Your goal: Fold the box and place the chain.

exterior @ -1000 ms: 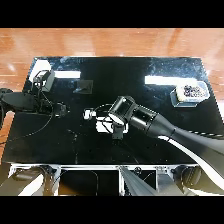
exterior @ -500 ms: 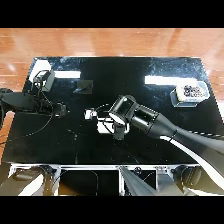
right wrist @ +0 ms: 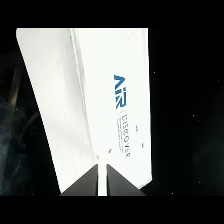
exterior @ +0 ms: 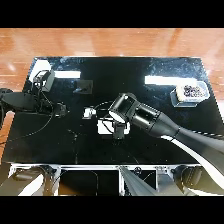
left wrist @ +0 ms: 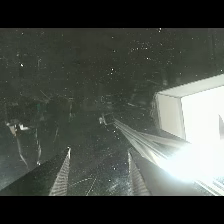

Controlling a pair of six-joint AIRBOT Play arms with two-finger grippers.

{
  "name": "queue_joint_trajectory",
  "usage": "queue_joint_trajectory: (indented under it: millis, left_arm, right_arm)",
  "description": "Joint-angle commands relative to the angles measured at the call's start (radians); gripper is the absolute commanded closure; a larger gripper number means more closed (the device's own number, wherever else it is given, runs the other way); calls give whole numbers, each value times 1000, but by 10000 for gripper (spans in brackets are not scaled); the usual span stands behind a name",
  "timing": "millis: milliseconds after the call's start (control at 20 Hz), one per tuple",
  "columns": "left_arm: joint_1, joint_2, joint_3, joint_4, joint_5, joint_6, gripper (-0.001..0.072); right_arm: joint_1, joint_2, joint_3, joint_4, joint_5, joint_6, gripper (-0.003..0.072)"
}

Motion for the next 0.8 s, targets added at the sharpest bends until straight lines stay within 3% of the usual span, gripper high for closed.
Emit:
queue_joint_trajectory:
  millis: [0,150,200,250,300,550,750]
  left_arm:
    - [1,0,0,0,0,0,243]
    - [1,0,0,0,0,0,243]
    - [1,0,0,0,1,0,243]
    - [1,0,0,0,2,0,243]
    - [1,0,0,0,4,0,243]
    - [1,0,0,0,13,0,243]
    - [1,0,0,0,13,0,243]
  right_arm:
    - [1,1,9,2,2,0,618]
    - [0,1,9,1,1,1,610]
    - [0,1,9,1,1,5,411]
    - [-3,1,9,2,0,4,21]
    - [-10,1,9,4,0,-5,-21]
    - [-85,-10,7,138,-43,-147,-21]
    - [-87,-67,-1,149,-38,-185,-20]
